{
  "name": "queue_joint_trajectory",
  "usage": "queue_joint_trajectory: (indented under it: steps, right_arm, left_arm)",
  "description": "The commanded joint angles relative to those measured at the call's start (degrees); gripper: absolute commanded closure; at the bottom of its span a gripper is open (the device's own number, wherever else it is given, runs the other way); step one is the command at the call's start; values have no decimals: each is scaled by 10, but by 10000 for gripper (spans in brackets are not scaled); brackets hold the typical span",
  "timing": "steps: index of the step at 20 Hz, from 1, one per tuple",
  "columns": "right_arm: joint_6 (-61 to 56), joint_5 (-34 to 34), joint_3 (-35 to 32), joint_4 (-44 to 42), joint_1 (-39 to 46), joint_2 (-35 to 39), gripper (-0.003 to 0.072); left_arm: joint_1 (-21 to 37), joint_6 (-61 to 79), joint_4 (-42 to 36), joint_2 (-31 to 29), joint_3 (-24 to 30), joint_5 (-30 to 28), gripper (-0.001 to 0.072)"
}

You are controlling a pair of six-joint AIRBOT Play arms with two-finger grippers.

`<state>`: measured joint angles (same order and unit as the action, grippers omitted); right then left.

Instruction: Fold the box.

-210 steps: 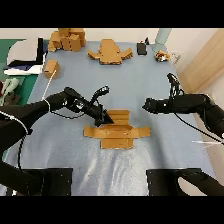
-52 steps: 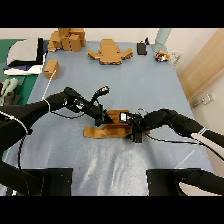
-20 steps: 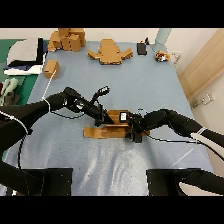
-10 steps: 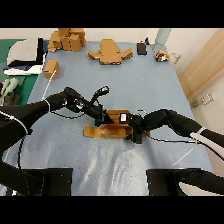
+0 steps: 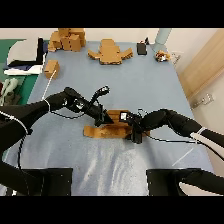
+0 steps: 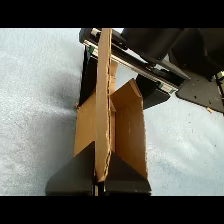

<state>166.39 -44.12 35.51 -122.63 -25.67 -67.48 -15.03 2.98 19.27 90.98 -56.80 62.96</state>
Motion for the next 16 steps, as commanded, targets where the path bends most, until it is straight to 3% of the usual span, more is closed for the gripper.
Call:
queue_joint_trajectory:
  steps: [1,4,6,16]
  right_arm:
    - [-16,1,1,-2,0,1,93]
    - [-16,1,1,-1,0,1,97]
    - [-16,1,1,6,0,0,178]
    - [-16,0,1,9,0,-1,178]
  left_arm:
    - [0,0,0,0,0,0,695]
    - [0,0,0,0,0,0,695]
    - [0,0,0,0,0,0,695]
    - [0,2,0,0,0,-6,695]
